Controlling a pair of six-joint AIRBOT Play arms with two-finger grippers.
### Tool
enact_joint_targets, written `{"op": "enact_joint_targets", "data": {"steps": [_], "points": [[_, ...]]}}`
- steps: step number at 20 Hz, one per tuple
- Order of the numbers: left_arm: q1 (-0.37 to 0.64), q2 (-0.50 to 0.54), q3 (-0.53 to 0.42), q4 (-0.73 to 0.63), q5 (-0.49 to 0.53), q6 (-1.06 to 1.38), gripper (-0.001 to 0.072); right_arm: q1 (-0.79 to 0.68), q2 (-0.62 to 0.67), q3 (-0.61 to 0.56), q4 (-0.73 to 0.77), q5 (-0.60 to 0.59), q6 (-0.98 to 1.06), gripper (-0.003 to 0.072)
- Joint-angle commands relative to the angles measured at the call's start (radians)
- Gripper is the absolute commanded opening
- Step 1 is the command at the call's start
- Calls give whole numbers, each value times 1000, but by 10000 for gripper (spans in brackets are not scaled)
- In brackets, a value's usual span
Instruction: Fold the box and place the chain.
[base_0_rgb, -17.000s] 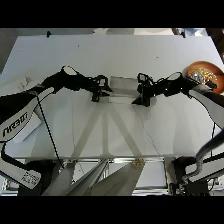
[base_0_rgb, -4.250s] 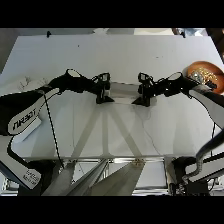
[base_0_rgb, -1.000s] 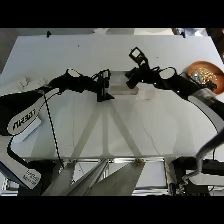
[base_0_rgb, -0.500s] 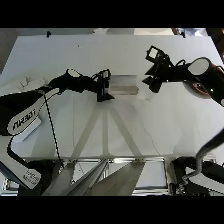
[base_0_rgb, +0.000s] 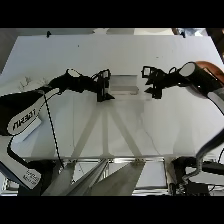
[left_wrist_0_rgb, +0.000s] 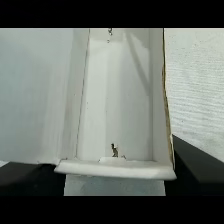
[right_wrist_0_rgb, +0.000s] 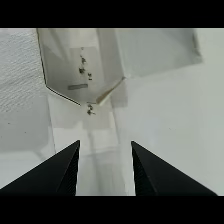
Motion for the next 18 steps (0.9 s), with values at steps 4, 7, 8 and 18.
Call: {"op": "enact_joint_targets", "data": {"steps": [4, 7, 8, 18], "points": [[0, 0, 0, 0, 0, 0, 280, 41, -109, 0, 71, -71, -104, 356], [0, 0, 0, 0, 0, 0, 280, 67, -117, 0, 103, -116, -109, 351], [0, 0, 0, 0, 0, 0, 280, 74, -117, 0, 103, -113, -126, 328], [0, 0, 0, 0, 0, 0, 280, 103, -117, 0, 162, -111, -129, 163]]}}
